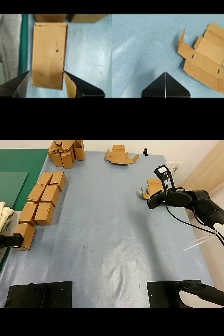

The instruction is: Fold the box.

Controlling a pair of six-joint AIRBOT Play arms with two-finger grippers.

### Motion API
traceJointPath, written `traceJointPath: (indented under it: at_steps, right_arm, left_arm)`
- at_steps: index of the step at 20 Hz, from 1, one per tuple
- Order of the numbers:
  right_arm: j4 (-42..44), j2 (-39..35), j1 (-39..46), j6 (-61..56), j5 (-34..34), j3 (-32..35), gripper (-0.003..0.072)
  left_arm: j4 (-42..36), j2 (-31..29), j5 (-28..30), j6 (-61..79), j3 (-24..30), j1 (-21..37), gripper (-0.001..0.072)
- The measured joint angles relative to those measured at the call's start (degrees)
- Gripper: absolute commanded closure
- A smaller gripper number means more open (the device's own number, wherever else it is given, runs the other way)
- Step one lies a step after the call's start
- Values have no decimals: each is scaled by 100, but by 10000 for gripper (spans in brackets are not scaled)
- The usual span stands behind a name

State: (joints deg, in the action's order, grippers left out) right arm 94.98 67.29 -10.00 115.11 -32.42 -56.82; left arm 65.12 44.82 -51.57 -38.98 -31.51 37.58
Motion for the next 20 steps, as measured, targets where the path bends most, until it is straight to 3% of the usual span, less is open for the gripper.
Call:
traceJointPath:
  at_steps: [6,11,16,20]
  right_arm:
    - [9,26,0,0,0,0,681]
    - [229,76,0,0,7,-20,681]
    - [944,81,0,-2,-52,-203,682]
    - [1482,85,0,-2,-501,-358,682]
  left_arm:
    - [-188,4,-361,-20,-811,0,42]
    - [-1709,4,-1023,9,-1591,-315,44]
    - [-2463,407,-688,111,-2441,-2131,64]
    - [-2356,1904,-498,-201,-3523,-3698,64]
